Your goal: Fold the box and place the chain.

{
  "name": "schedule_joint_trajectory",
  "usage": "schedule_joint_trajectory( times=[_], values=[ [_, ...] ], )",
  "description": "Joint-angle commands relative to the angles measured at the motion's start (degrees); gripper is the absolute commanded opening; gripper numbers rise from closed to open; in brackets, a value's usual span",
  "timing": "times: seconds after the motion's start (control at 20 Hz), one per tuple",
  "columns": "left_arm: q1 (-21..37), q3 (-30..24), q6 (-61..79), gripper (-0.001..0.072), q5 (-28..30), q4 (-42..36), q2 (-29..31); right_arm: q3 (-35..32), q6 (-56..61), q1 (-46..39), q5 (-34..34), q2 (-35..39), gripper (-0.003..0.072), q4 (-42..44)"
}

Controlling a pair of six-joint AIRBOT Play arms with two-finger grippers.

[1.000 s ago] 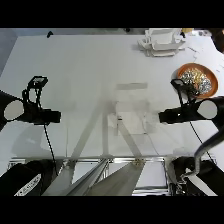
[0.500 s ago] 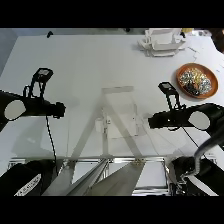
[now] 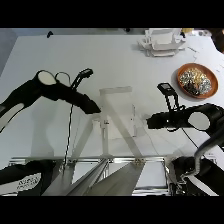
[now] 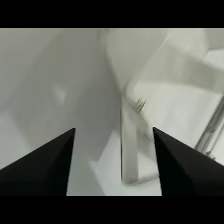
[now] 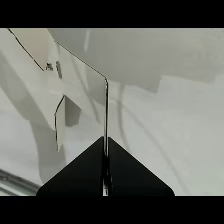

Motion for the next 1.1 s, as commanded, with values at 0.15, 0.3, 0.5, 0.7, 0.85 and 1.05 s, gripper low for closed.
schedule_joint_trajectory(
  times=[0.15, 0.3, 0.5, 0.7, 0.85, 1.05],
  values=[
    [1.07, 13.25, 13.53, 0.0598, -9.09, -11.54, -17.22, -0.02, 0.02, 0.07, 1.14, 0.04, 0.0011, 0.42],
    [0.48, 13.22, 17.88, 0.0595, -8.96, -12.13, -17.33, -0.02, 0.11, 0.07, 1.66, 0.04, 0.0011, 0.44],
    [-2.21, 13.20, 21.09, 0.0593, -12.22, -12.07, -19.32, -0.02, 0.24, 0.07, 1.77, 0.04, 0.0011, 0.44],
    [-4.94, 13.20, 23.30, 0.0474, -12.61, -12.09, -22.05, -0.02, 0.22, 0.07, 1.84, 0.04, 0.0011, 0.42],
    [-4.13, 13.20, 24.30, 0.0188, -11.52, -12.00, -21.64, -0.02, 0.20, 0.07, 1.86, 0.04, 0.0011, 0.39],
    [-1.36, 13.20, 30.05, 0.0004, -10.47, -11.28, -20.37, -0.02, 0.22, 0.07, 1.64, 0.04, 0.0011, 0.42]
  ],
)
